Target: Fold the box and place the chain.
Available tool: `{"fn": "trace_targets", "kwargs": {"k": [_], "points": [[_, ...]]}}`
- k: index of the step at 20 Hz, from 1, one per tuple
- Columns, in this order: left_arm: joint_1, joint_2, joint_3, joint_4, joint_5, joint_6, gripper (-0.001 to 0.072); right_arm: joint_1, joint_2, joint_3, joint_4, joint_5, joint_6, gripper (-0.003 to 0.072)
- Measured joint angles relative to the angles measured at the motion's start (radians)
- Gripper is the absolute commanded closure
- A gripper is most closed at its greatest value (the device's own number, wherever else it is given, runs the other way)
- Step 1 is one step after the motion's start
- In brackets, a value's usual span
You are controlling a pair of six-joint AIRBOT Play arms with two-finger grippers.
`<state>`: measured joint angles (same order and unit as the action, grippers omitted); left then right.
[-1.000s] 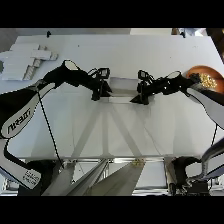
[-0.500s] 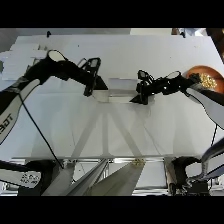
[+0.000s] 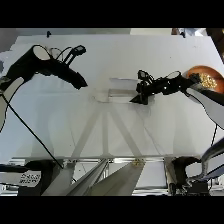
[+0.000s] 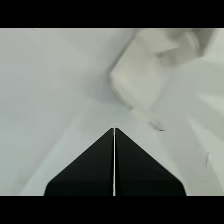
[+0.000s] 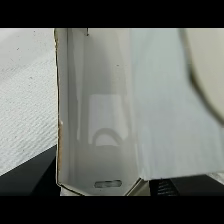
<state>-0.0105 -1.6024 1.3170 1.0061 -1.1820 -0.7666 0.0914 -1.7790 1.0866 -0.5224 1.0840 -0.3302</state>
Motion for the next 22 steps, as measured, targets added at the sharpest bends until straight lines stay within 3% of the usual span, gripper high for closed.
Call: {"fn": "trace_targets", "kwargs": {"k": [8,16,17,19,20,22], "points": [[-0.122,-0.082,-0.082,0.093,0.125,-0.274,0.0699,0.000,0.000,0.000,0.000,0.001,0.000,0.0351],[-0.157,-0.112,-0.091,-0.038,0.151,-0.326,0.0693,0.000,0.000,0.000,0.000,0.001,0.000,0.0351],[-0.158,-0.113,-0.091,-0.052,0.151,-0.326,0.0651,0.000,0.000,0.000,0.000,0.001,0.000,0.0351],[-0.158,-0.114,-0.091,-0.071,0.150,-0.324,0.0478,0.000,0.000,0.000,0.000,0.001,0.000,0.0351],[-0.158,-0.114,-0.091,-0.081,0.149,-0.314,0.0425,0.000,0.000,0.000,0.000,0.001,0.000,0.0351],[-0.158,-0.114,-0.091,-0.096,0.141,-0.296,0.0421,0.000,0.000,0.000,0.000,0.001,0.000,0.0351]]}}
